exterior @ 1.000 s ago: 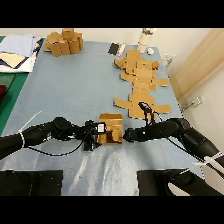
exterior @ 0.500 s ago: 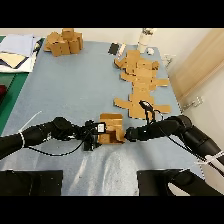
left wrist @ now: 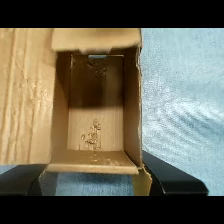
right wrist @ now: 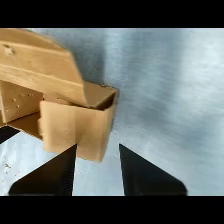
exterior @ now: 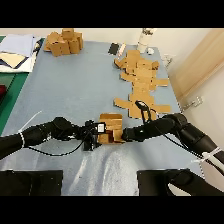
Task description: Fold the box.
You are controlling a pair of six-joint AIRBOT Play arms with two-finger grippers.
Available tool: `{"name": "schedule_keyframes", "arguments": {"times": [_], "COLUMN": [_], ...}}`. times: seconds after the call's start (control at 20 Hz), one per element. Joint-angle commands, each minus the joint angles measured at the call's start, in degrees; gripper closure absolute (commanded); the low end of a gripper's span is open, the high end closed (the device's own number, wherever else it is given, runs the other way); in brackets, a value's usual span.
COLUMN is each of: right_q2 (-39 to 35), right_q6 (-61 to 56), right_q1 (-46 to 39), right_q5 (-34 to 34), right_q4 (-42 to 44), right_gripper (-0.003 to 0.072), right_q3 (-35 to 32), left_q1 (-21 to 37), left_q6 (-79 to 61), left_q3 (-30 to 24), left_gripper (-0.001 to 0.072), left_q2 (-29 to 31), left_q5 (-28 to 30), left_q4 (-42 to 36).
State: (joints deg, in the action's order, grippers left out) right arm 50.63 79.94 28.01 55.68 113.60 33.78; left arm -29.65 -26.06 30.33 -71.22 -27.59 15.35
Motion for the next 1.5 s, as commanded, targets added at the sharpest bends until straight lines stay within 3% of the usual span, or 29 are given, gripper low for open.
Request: {"name": "schedule_keyframes", "arguments": {"times": [0.0,0.3,0.55,0.8,1.1,1.25,1.3,1.35,1.45], "right_q2": [5.0,14.7,22.7,26.6,27.1,27.2,27.2,27.1,27.1], "right_q6": [-4.7,-22.7,-30.4,-37.0,-39.0,-39.0,-39.0,-39.0,-39.0], "right_q1": [5.3,15.4,19.3,20.3,20.5,21.0,21.0,21.0,21.0], "right_q5": [-1.3,6.6,14.5,19.4,19.3,18.3,18.1,18.1,18.4], "right_q4": [-5.7,-24.7,-25.6,-27.6,-31.2,-30.7,-30.3,-30.2,-29.7], "right_gripper": [0.0267,0.0309,0.0309,0.0311,0.0682,0.0681,0.0584,0.0433,0.0396], "right_q3": [2.2,14.4,21.8,23.1,23.1,23.1,23.1,23.1,23.1], "left_q1": [0.0,0.0,0.0,0.0,0.0,0.0,0.0,0.0,0.0], "left_q6": [0.0,0.0,0.0,0.0,0.0,0.0,0.0,0.0,0.0], "left_q3": [0.0,0.0,0.0,0.0,0.0,0.0,0.0,0.0,0.0], "left_gripper": [0.0099,0.0099,0.0099,0.0099,0.0099,0.0099,0.0099,0.0099,0.0099], "left_q2": [0.0,0.0,0.0,0.0,0.0,0.0,0.0,0.0,0.0], "left_q5": [0.0,0.0,0.0,0.0,0.0,0.0,0.0,0.0,0.0], "left_q4": [0.0,0.0,0.0,0.0,0.0,0.0,0.0,0.0,0.0]}}
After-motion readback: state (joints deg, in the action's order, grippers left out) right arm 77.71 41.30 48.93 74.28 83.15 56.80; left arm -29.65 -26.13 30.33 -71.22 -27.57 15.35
